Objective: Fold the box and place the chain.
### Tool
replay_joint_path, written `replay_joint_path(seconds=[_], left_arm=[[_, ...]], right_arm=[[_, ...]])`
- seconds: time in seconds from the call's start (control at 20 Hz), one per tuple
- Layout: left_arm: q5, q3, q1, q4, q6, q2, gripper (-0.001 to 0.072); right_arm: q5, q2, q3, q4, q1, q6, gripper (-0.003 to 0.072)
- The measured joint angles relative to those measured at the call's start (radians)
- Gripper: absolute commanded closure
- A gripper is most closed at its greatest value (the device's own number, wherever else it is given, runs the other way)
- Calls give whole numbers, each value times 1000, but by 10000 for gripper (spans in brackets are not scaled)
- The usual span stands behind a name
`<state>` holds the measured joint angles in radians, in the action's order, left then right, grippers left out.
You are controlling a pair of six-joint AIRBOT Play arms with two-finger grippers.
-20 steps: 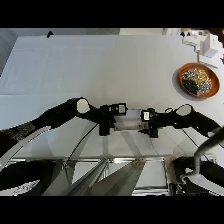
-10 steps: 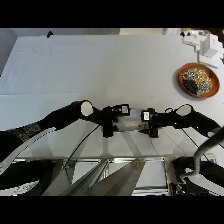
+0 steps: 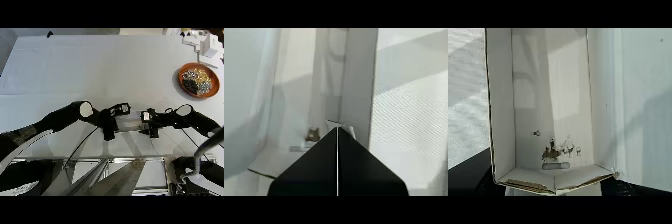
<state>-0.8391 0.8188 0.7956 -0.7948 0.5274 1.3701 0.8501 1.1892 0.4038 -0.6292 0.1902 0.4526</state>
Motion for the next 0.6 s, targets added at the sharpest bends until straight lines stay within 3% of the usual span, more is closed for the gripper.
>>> replay_joint_path(seconds=[0.35,0.6], left_arm=[[-78,-5,-116,-187,414,-211,708],[-91,-117,-274,-245,688,-296,707]], right_arm=[[-1,0,0,1,0,-3,347],[-2,0,0,1,0,-3,347]])
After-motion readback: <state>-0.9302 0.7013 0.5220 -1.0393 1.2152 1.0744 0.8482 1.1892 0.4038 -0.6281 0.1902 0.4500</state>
